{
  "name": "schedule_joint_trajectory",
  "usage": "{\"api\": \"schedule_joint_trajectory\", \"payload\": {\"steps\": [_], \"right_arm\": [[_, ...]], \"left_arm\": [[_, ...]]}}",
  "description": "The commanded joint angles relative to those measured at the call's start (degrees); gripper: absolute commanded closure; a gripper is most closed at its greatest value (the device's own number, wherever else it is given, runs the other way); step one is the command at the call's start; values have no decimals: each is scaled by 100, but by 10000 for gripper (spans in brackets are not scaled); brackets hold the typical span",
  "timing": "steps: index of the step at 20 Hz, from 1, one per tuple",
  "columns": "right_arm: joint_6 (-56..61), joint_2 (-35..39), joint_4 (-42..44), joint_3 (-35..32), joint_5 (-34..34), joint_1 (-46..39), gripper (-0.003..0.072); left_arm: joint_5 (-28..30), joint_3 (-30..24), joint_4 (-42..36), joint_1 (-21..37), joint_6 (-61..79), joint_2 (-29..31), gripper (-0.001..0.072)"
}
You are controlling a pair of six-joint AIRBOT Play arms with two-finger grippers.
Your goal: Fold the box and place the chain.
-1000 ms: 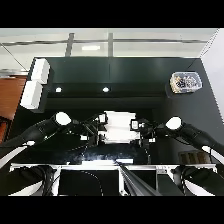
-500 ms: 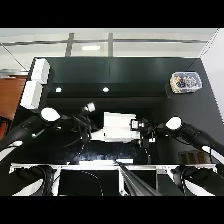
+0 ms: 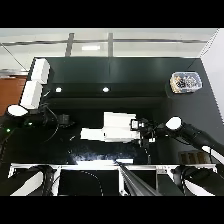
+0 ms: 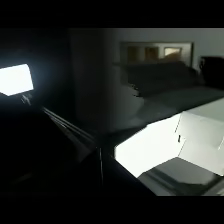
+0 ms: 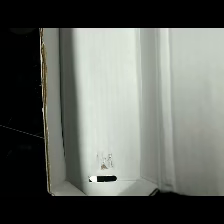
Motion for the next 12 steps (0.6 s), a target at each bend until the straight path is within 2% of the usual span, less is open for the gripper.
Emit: {"api": "schedule_joint_trajectory", "payload": {"steps": [1,3,5,9,12], "right_arm": [[2,-4,-2,0,4,2,244],[2,-4,-2,0,4,2,244],[2,-4,-2,0,4,2,244],[2,-4,-2,0,4,2,244],[2,-4,-2,0,4,2,244]], "left_arm": [[-918,-83,295,549,-1001,-310,683],[-1134,-109,595,455,-1036,-518,685],[-1040,-184,737,216,-1145,-566,685],[-634,-297,708,-293,-1252,-566,685],[-192,-466,278,-588,-1224,-568,684]]}}
